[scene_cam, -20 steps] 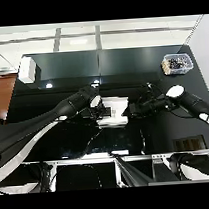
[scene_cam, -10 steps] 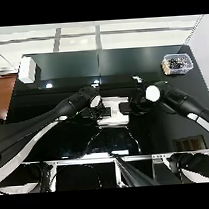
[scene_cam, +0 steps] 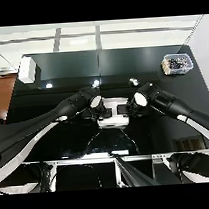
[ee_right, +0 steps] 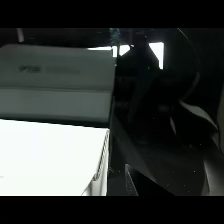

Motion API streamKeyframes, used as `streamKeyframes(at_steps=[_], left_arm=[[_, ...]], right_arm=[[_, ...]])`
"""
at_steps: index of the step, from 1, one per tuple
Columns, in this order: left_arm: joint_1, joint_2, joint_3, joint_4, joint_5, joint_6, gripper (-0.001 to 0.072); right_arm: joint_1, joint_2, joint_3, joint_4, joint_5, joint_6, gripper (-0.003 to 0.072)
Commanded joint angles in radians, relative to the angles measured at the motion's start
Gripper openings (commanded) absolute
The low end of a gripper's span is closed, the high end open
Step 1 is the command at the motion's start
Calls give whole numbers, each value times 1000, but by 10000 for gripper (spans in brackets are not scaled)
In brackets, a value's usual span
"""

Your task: Fold the box and place the chain.

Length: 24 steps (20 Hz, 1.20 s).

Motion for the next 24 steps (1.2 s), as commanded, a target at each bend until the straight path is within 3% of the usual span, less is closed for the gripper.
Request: streamKeyframes(at_steps=[1,12,14,16,21,24], left_arm=[[1,0,0,1,-2,-1,27],[1,0,0,0,-2,-1,27],[1,0,0,0,-2,-1,28],[1,0,0,0,-2,-1,27],[1,0,0,0,-2,-1,27],[1,0,0,0,-2,-1,27]], right_arm=[[10,-13,3,-14,11,17,302],[14,-51,6,5,8,10,299],[14,-58,6,6,8,10,291],[14,-64,7,13,9,4,233],[14,-64,9,13,10,5,232],[17,-69,10,13,10,4,7]])
